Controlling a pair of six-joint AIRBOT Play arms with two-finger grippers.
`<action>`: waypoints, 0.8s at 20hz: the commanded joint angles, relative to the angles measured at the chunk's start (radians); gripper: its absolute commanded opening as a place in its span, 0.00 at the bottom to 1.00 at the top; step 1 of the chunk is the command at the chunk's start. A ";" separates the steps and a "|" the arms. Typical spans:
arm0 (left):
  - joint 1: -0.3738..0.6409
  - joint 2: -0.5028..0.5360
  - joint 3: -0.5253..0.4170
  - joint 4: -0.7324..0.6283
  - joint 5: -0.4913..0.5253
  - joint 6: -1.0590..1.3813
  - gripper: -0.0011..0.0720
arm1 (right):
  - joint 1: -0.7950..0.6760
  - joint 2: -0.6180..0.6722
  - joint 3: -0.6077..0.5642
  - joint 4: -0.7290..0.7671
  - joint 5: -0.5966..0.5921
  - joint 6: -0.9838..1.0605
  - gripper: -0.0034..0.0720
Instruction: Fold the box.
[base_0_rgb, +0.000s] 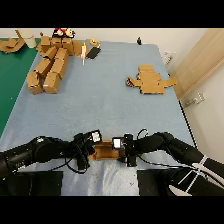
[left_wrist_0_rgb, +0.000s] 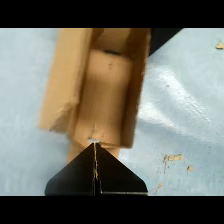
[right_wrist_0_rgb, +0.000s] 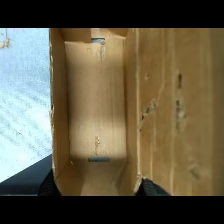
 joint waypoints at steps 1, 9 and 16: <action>0.064 0.115 0.004 0.190 -0.118 -0.267 0.03 | 0.001 0.000 0.001 -0.001 0.000 0.000 0.70; 0.403 0.485 -0.076 0.282 -0.484 -1.109 0.03 | 0.001 0.000 0.001 -0.001 0.000 0.000 0.70; 0.490 0.478 -0.281 -0.134 -0.343 -0.996 0.03 | 0.001 0.000 0.001 -0.001 0.000 0.000 0.70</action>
